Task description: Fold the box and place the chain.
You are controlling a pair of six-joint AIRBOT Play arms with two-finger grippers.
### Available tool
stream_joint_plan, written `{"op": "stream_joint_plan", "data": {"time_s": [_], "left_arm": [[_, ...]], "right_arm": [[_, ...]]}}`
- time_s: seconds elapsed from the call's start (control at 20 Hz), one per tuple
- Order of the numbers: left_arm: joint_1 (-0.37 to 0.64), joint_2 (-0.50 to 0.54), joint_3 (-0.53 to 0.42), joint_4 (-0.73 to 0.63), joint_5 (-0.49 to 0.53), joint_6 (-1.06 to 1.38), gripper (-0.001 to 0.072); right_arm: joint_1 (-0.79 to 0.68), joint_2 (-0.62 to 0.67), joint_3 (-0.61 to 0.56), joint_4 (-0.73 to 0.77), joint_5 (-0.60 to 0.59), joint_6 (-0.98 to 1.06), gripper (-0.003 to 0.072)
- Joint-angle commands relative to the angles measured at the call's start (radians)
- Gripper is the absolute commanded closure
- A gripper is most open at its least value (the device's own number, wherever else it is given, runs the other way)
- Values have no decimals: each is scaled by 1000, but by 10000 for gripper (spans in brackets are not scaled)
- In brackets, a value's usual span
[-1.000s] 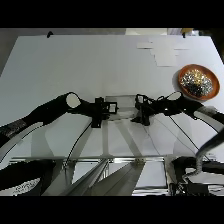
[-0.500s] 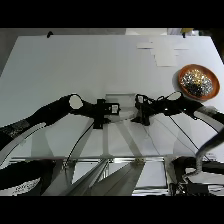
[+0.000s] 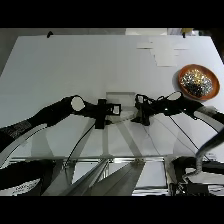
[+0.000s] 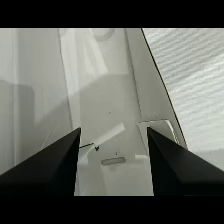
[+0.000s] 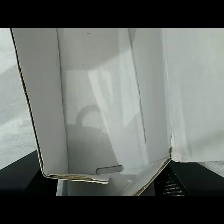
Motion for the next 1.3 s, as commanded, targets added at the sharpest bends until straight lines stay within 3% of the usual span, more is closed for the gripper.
{"op": "stream_joint_plan", "data": {"time_s": [0.0,0.1,0.15,0.35,0.4,0.55,0.7,0.9,1.1,1.25], "left_arm": [[0,11,0,68,-5,-103,187],[3,48,0,100,-26,-174,195],[3,77,0,122,-43,-222,244],[31,219,0,203,-195,-406,640],[46,254,0,231,-241,-472,703],[111,333,0,315,-348,-774,707],[224,326,-5,338,-410,-1102,707],[307,219,-32,254,-363,-1277,704],[306,81,-32,91,-297,-1291,706],[305,10,-32,69,-274,-1341,707]], "right_arm": [[0,0,0,1,0,1,288],[0,0,0,1,0,1,288],[0,0,0,1,0,1,288],[0,0,0,1,-1,1,288],[0,0,0,1,0,1,288],[0,0,0,1,0,1,288],[0,0,0,1,-1,1,288],[0,0,0,1,0,1,288],[0,0,0,1,0,1,288],[0,0,0,1,0,1,288]]}}
